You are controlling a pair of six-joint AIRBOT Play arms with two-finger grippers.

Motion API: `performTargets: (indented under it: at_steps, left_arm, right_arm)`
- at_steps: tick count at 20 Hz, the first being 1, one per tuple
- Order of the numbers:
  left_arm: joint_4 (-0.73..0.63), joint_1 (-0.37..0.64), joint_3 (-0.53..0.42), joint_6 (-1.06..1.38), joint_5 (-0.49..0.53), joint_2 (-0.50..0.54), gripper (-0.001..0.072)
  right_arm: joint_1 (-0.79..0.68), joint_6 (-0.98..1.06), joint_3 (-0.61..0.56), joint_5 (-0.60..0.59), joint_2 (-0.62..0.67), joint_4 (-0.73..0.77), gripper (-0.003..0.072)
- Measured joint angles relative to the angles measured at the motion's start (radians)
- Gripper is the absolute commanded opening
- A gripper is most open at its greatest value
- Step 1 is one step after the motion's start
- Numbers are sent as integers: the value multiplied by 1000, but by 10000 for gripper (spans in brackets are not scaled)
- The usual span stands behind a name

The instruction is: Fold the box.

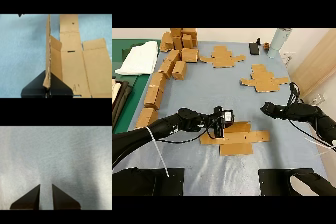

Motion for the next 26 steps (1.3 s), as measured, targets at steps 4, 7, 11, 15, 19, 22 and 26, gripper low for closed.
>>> performTargets:
  at_steps: [4,7,11,15,19,22,26]
  left_arm:
    - [-34,1,-7,51,46,-1,10]
    - [-75,2,3,109,68,0,10]
    - [-101,2,11,142,51,-4,10]
    - [-111,-10,-1,140,36,-18,10]
    - [-129,-39,-26,130,29,-24,10]
    - [-141,-49,-38,121,30,-24,10]
    - [-146,-57,-45,105,22,-25,11]
  right_arm:
    - [0,0,0,6,0,0,221]
    - [0,0,0,11,0,0,221]
    - [0,0,0,13,0,0,221]
    - [0,-1,0,13,0,0,220]
    - [0,-7,0,14,0,0,221]
    - [0,-7,0,14,0,0,221]
    - [0,-8,0,14,0,2,221]
